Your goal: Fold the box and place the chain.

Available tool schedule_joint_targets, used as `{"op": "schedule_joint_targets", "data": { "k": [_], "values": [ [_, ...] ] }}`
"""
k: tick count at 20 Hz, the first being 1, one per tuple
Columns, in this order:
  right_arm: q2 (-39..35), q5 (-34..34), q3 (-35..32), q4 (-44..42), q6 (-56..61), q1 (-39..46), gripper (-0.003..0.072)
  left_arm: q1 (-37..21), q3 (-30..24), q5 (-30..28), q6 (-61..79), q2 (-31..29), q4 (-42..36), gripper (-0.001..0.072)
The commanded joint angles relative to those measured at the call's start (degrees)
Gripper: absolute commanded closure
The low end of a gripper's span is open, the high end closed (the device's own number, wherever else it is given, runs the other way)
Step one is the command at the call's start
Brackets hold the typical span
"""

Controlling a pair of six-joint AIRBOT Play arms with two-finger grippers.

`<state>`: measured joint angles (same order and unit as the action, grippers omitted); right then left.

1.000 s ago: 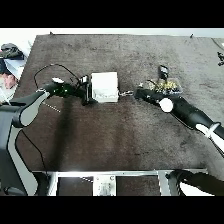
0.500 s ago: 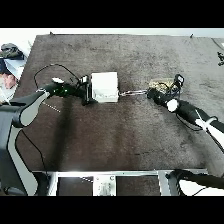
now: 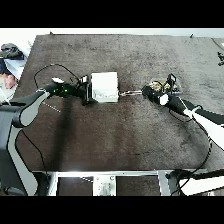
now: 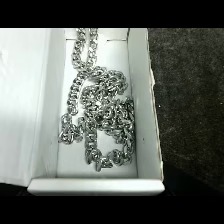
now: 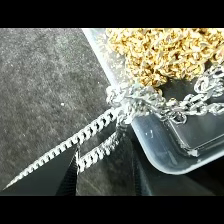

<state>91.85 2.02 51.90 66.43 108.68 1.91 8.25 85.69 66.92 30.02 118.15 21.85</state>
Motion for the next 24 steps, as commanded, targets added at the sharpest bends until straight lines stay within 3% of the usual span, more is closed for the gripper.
{"op": "schedule_joint_targets", "data": {
  "k": [1, 7, 8, 13, 14, 16, 17, 20, 24],
  "values": [
    [1.0, -2.1, 0.6, -0.6, 0.7, 0.1, 0.0299, 0.0, 0.0, 0.0, 0.0, 0.0, 0.0, 0.0242],
    [4.4, -2.7, 2.6, -6.4, 0.7, -0.2, 0.0319, 0.0, 0.0, 0.0, 0.0, 0.0, 0.0, 0.0243],
    [5.1, -1.6, 3.7, -6.5, 0.7, -0.5, 0.0436, 0.0, 0.0, 0.0, 0.0, 0.0, 0.0, 0.0242],
    [7.3, 2.1, 6.8, -7.1, 0.7, -1.9, 0.0489, 0.0, 0.0, 0.0, 0.0, 0.0, 0.0, 0.0242],
    [7.3, 2.7, 6.8, -7.1, 0.6, -1.9, 0.0578, 0.0, 0.0, 0.0, 0.0, 0.0, 0.0, 0.0243],
    [7.3, 2.7, 6.8, -7.1, 0.6, -1.9, 0.0623, 0.0, 0.0, 0.0, 0.0, 0.0, 0.0, 0.0243],
    [7.3, 2.7, 6.8, -7.1, 0.6, -1.9, 0.0702, 0.0, 0.0, 0.0, 0.0, 0.0, 0.0, 0.0242],
    [5.9, 2.7, 6.8, -7.1, 0.4, -2.7, 0.0703, 0.0, 0.0, 0.0, 0.0, 0.0, 0.0, 0.0242],
    [-1.2, 2.7, 6.8, -3.3, 0.4, -5.5, 0.0703, 0.0, 0.0, 0.0, 0.0, 0.0, 0.0, 0.0243]
  ]
}}
